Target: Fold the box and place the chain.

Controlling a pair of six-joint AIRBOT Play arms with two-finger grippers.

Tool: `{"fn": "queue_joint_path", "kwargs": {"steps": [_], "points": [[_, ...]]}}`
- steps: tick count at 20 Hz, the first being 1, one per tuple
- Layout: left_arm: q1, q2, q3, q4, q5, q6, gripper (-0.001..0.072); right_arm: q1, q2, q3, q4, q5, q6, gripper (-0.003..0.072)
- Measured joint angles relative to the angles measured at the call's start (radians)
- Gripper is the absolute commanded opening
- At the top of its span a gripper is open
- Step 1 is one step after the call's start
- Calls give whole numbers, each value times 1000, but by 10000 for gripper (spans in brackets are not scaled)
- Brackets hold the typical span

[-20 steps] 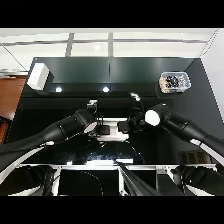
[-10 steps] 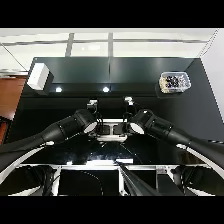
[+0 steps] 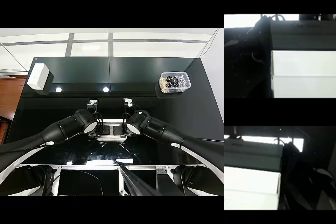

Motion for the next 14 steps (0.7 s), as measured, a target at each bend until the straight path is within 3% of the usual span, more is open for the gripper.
{"fn": "queue_joint_path", "kwargs": {"steps": [3, 4, 7, 10, 12, 14], "points": [[0, 0, 0, 0, 0, 0, 30, 0, -14, 0, -1, -5, 6, 240], [0, 0, 0, 0, 0, 0, 31, 0, -18, 0, -1, -10, 7, 116], [0, 0, 0, -1, -3, -3, 31, 0, -23, 0, -2, -19, 26, 14], [0, 0, 0, -2, -4, -3, 31, 0, -24, 0, -2, -23, 33, 21], [0, 0, 0, 1, 0, 0, 31, 0, -26, 0, -3, -27, 33, 160], [0, 0, 0, 3, 1, 1, 31, 0, -26, 0, -5, -32, 33, 155]]}}
